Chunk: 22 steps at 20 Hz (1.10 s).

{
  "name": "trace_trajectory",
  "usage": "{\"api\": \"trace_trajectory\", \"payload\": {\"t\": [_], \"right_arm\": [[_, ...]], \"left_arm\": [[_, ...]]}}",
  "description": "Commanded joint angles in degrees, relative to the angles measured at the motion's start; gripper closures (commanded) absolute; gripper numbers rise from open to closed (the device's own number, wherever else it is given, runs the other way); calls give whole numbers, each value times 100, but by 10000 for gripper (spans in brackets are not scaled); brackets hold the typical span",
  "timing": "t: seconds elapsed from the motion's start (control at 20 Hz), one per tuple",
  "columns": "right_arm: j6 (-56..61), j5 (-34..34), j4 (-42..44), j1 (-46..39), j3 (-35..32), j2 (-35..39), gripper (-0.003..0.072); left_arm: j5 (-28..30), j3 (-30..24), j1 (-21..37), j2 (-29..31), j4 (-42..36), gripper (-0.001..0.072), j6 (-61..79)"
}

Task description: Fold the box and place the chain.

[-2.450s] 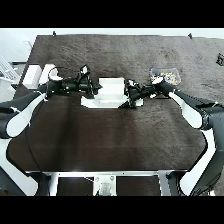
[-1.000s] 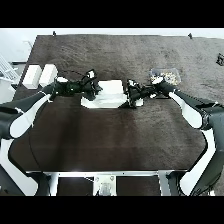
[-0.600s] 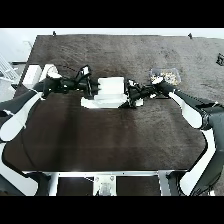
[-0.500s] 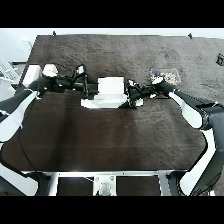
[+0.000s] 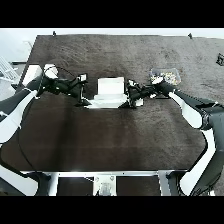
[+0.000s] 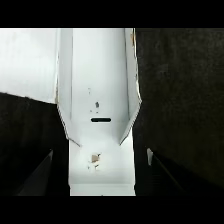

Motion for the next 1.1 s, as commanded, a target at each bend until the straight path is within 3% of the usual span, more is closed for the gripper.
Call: {"api": "trace_trajectory", "payload": {"t": [0.0, 0.8, 1.05], "right_arm": [[4, 0, 2, 4, -2, 0, 95], [4, 0, 2, 4, -2, 0, 95], [4, 0, 2, 4, -2, 0, 95]], "left_arm": [[319, 4, -74, -35, 341, 43, -319], [-72, -2, -74, -212, -140, 43, -310], [55, -2, -74, -212, -345, 44, -319]]}}
